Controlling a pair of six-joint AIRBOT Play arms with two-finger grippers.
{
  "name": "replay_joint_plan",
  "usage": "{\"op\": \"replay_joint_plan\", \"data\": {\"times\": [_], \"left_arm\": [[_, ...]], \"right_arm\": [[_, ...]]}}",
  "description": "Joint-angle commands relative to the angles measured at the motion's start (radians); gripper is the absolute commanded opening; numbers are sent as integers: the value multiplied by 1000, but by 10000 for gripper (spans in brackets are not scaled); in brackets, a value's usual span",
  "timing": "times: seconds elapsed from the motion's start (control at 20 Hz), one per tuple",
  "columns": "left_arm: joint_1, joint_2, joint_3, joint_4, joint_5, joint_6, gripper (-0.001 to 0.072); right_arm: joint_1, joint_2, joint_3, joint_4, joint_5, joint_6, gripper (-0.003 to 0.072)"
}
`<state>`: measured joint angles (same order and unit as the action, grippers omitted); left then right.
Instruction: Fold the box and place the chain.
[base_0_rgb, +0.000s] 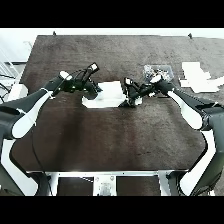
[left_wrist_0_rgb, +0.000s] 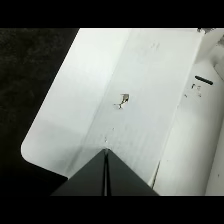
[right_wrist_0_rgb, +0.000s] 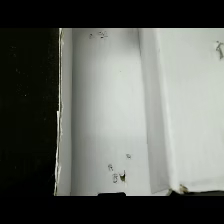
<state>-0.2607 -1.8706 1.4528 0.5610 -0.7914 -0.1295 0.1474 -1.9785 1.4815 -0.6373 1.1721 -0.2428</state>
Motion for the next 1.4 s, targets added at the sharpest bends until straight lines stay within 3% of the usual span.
{"op": "replay_joint_plan", "data": {"times": [0.0,0.15,0.45,0.5,0.55,0.6,0.65,0.75,0.9,1.0,1.05,1.15,1.35], "left_arm": [[1,-6,4,10,-7,7,18],[1,-5,58,35,-71,6,18],[1,-5,318,290,-511,-97,20],[1,-5,342,332,-563,-119,61],[1,-5,356,364,-596,-141,346],[8,-5,357,376,-624,-151,504],[29,-5,352,328,-647,-149,378],[92,-5,349,161,-680,-139,360],[143,-5,345,165,-694,-151,361],[145,-5,316,241,-667,-150,452],[143,-5,291,272,-629,-149,576],[143,-5,230,281,-557,-107,716],[107,-6,146,299,-478,12,720]], "right_arm": [[1,-1,0,0,0,0,503],[1,-1,0,0,0,0,503],[1,-1,0,0,0,0,503],[1,-1,0,0,0,0,503],[1,-1,0,0,0,0,503],[1,-1,0,0,0,0,503],[1,-1,0,0,0,0,503],[1,-1,0,0,0,0,503],[1,-1,0,0,0,0,503],[1,-1,0,0,0,0,503],[1,-1,0,0,0,0,503],[1,-1,0,0,0,0,503],[1,-1,0,0,0,0,503]]}}
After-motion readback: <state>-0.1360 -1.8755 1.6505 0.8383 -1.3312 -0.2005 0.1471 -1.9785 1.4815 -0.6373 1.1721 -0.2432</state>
